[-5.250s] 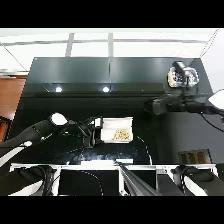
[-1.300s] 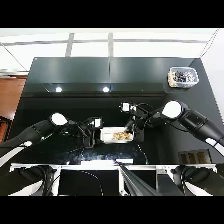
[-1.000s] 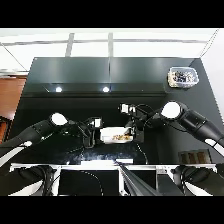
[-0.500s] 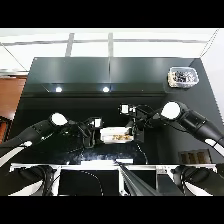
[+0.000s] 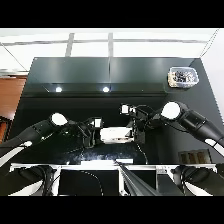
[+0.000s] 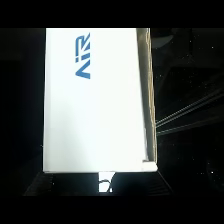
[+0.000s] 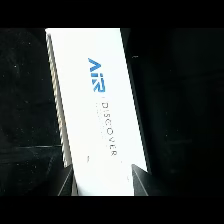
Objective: Fold the box and place the chain.
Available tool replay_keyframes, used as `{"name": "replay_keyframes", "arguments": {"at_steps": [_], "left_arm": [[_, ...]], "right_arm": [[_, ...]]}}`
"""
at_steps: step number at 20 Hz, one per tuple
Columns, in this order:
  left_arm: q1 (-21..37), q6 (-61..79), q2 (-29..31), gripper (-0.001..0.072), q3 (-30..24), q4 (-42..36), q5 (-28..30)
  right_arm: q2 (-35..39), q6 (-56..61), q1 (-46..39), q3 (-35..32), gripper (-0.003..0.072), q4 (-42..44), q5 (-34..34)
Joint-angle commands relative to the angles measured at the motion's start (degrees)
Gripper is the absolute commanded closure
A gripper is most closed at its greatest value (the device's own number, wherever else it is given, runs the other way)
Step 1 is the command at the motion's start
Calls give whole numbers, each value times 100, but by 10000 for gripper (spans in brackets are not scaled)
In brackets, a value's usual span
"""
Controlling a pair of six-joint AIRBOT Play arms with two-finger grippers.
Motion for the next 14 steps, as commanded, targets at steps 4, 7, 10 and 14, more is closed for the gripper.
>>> {"name": "replay_keyframes", "arguments": {"at_steps": [4, 7, 10, 14], "left_arm": [[-2, -2, 0, 246, 4, 0, 2], [-2, -2, 0, 245, 4, 0, 2], [-2, -2, 0, 245, 4, 0, 2], [-2, -2, 0, 245, 4, 0, 2]], "right_arm": [[0, 17, 7, 2, 252, -39, 131], [0, 70, 9, 2, 252, -96, 166], [0, 83, 9, 2, 252, -94, 168], [-2, 90, 37, 0, 252, -120, 162]]}}
